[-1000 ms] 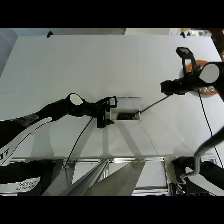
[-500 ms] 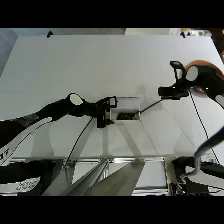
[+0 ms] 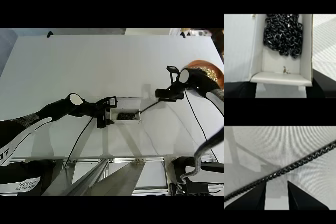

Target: Fold the box and place the chain.

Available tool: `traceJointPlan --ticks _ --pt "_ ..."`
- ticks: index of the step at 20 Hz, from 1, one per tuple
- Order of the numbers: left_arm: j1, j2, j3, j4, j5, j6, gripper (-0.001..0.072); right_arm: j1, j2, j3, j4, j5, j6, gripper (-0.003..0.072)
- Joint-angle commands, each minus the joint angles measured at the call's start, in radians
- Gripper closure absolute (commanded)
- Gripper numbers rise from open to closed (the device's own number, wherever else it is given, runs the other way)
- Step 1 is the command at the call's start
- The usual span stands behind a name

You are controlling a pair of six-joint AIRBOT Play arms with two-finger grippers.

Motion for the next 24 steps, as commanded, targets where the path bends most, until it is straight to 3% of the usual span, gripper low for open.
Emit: traceJointPlan --ticks 1,11,13,15,17,24 --pt "0.0 0.0 0.0 0.0 0.0 0.0 0.0316 -0.001 -0.025 0.0 -0.003 -0.002 0.005 0.039" --pt "0.0 0.0 0.0 0.0 0.0 0.0 0.0316 -0.001 -0.042 0.0 -0.024 -0.008 0.029 0.0427" --pt "0.0 0.0 0.0 0.0 0.0 0.0 0.0316 0.0 -0.042 0.0 -0.024 -0.014 0.029 0.0514" --pt "0.0 0.0 0.0 0.0 0.0 0.0 0.0316 0.0 -0.042 0.0 -0.024 -0.015 0.029 0.0525" --pt "0.0 0.0 0.0 0.0 0.0 0.0 0.0316 0.0 -0.042 0.0 -0.024 -0.014 0.026 0.0634" --pt "0.0 0.0 0.0 0.0 0.0 0.0 0.0316 0.0 -0.039 0.0 -0.024 0.0 0.003 0.0669"
